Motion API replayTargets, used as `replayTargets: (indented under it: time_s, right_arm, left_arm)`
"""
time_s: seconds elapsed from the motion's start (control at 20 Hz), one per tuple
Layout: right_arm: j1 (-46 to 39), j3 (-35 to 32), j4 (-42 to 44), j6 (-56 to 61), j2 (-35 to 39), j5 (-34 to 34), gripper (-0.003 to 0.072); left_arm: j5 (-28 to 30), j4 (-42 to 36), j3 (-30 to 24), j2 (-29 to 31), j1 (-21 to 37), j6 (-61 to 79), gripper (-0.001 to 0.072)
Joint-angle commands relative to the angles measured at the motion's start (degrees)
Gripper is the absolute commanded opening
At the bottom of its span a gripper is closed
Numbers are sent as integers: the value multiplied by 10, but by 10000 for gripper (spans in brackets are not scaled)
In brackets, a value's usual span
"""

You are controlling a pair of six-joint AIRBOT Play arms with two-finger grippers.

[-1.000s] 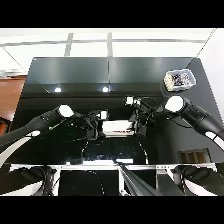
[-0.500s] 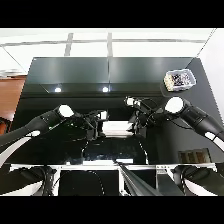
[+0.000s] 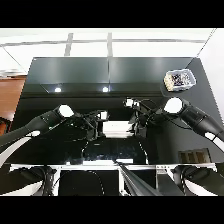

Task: Fold the box and place the chain.

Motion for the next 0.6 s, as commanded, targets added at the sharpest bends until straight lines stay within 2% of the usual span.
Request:
replayTargets:
  time_s: [0.0,0.35,0.55]
  right_arm:
    - [0,0,-9,1,-8,-9,390]
    - [0,4,-29,9,7,0,391]
    - [-11,43,-56,119,66,30,389]
  left_arm:
    - [2,0,0,0,0,0,353]
    - [1,0,0,0,0,0,354]
    - [0,0,0,0,0,0,353]
